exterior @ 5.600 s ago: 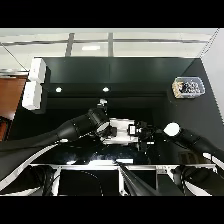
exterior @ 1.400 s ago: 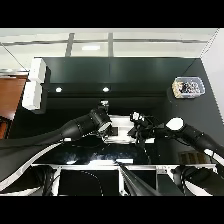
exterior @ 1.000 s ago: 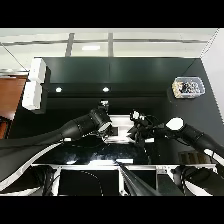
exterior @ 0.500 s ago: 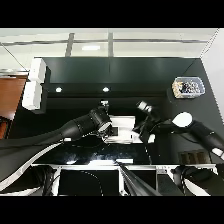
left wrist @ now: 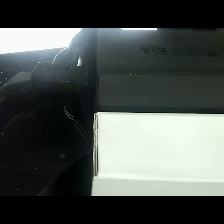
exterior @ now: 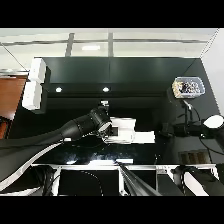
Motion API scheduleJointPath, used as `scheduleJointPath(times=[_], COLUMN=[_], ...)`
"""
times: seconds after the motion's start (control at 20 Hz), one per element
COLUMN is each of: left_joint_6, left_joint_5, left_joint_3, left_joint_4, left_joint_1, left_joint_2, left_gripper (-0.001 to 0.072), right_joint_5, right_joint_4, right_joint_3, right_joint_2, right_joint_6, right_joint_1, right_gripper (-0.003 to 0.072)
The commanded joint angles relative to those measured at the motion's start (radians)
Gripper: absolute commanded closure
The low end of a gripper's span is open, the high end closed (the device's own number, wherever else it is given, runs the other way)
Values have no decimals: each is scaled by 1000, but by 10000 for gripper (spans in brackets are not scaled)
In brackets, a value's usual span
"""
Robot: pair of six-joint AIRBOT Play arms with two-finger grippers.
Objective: Fold the box and place the chain.
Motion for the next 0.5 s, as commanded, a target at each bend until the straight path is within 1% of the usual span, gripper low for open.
scheduleJointPath(times=[0.0,0.05,0.2,0.3,0.35,0.45], left_joint_6=[0,0,0,0,0,0], left_joint_5=[-1,-1,-1,-2,-2,-1], left_joint_3=[1,1,1,1,1,1], left_joint_4=[1,1,1,1,1,1], left_joint_1=[1,1,1,1,1,1], left_joint_2=[0,0,0,0,0,0], left_gripper=[682,682,682,682,682,682], right_joint_5=[5,2,-34,-51,-54,-36], right_joint_4=[98,127,304,399,423,428], right_joint_3=[-89,-90,-89,-82,-76,-49], right_joint_2=[-52,-82,-160,-186,-186,-186], right_joint_6=[61,40,-80,-146,-182,-191], right_joint_1=[14,50,152,193,207,217], right_gripper=[675,675,675,675,675,674])
